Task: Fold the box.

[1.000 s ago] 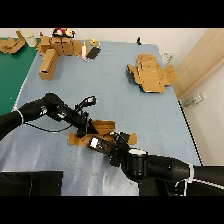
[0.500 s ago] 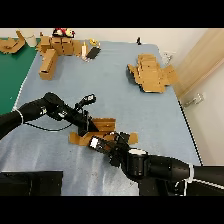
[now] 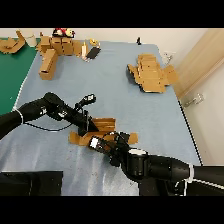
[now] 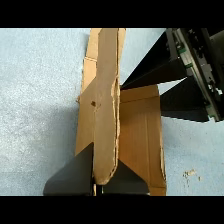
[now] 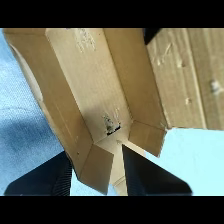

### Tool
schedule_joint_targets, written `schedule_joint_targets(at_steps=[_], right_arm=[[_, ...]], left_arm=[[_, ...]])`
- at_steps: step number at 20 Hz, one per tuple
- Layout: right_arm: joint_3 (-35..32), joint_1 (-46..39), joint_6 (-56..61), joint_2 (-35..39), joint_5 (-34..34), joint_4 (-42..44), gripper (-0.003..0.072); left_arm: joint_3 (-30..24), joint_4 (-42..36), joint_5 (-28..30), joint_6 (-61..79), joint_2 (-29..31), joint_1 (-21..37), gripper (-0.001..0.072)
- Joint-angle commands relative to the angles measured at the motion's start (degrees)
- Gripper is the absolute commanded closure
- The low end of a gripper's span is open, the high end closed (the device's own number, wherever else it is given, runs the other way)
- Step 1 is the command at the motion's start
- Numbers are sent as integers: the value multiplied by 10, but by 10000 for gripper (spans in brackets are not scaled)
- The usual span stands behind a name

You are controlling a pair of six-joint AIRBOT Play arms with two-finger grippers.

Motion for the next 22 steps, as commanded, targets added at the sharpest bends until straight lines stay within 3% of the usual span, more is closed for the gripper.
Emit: schedule_joint_targets(at_steps=[1, 3, 4, 5, 8, 11, 16, 22], right_arm=[[1, 0, 0, 2, 0, -5, 240], [11, 0, -2, 15, -1, 15, 226], [14, 0, -10, 21, -12, 23, 3], [14, 0, -23, 26, -20, 31, -26], [14, -1, -95, 43, -40, 80, -25], [13, -4, -111, 53, -30, 61, -25], [10, -73, -160, 53, -7, 80, -25], [10, -145, -362, 53, 29, 216, -25]], left_arm=[[0, 1, 0, 0, 0, 0, 699], [0, 1, 0, 0, 0, 0, 699], [0, 1, 0, 0, 0, 0, 699], [0, 1, 0, 0, 0, 0, 699], [0, 1, 0, 0, 0, 0, 699], [0, 1, 0, 0, 0, 0, 699], [0, 1, 0, 0, 0, 0, 699], [0, 1, 0, 0, 0, 0, 699]])
